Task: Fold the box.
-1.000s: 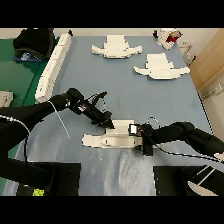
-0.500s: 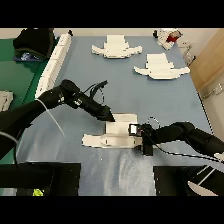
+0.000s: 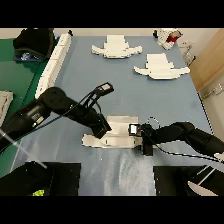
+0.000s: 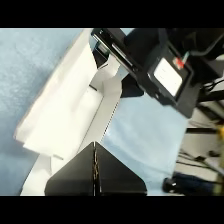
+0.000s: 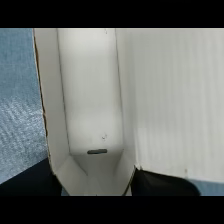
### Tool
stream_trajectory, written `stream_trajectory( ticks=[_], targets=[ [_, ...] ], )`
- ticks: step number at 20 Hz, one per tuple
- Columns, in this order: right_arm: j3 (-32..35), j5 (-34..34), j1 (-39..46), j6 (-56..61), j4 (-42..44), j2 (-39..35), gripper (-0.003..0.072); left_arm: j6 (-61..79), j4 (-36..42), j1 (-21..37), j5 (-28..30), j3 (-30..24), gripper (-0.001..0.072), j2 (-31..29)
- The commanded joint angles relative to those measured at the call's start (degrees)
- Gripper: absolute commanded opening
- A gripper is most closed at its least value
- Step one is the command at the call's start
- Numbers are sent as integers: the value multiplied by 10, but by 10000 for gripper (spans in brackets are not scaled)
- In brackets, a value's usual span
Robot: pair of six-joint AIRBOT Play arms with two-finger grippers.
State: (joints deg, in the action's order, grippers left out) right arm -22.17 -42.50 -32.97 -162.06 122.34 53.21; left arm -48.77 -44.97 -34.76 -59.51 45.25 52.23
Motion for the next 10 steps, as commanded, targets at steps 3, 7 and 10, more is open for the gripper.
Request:
stream_trajectory(
  ticks=[3, 7, 10],
  targets=[
    [0, 0, 0, 0, 0, 0, 510, 152, -73, -10, 34, -107, 16, -129],
    [0, 0, 0, 0, 0, 0, 510, 293, -57, 45, 37, -171, 678, -129],
    [0, 0, 0, 0, 0, 0, 510, 371, -36, 59, 67, -196, 678, -102]
  ],
)
